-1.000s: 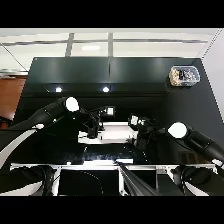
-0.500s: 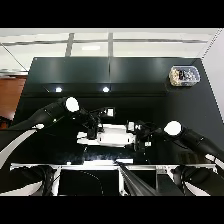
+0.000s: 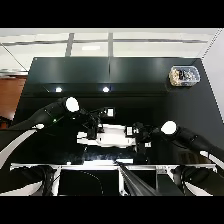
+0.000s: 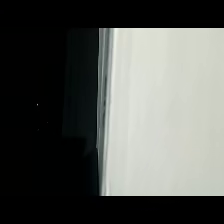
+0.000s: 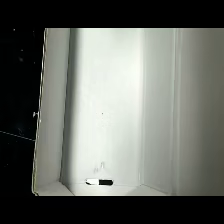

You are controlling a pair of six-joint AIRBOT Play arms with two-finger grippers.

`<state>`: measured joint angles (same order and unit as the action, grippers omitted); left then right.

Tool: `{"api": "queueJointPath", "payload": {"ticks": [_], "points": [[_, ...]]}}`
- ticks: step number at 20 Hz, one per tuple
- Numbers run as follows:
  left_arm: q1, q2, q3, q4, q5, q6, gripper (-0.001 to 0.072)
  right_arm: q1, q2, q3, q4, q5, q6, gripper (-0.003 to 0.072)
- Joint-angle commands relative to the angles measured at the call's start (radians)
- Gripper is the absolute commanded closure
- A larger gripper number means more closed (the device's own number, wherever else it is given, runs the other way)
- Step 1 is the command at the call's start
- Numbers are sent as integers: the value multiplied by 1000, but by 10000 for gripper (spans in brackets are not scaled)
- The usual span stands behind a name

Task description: Fold the box and place the chain.

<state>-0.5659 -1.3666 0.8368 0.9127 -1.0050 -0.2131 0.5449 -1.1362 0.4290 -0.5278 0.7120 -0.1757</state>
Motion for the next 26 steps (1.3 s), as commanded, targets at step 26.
{"api": "queueJointPath", "payload": {"ticks": [26], "points": [[0,1,1,0,2,0,684,-8,-14,0,-57,-17,42,-17]]}}
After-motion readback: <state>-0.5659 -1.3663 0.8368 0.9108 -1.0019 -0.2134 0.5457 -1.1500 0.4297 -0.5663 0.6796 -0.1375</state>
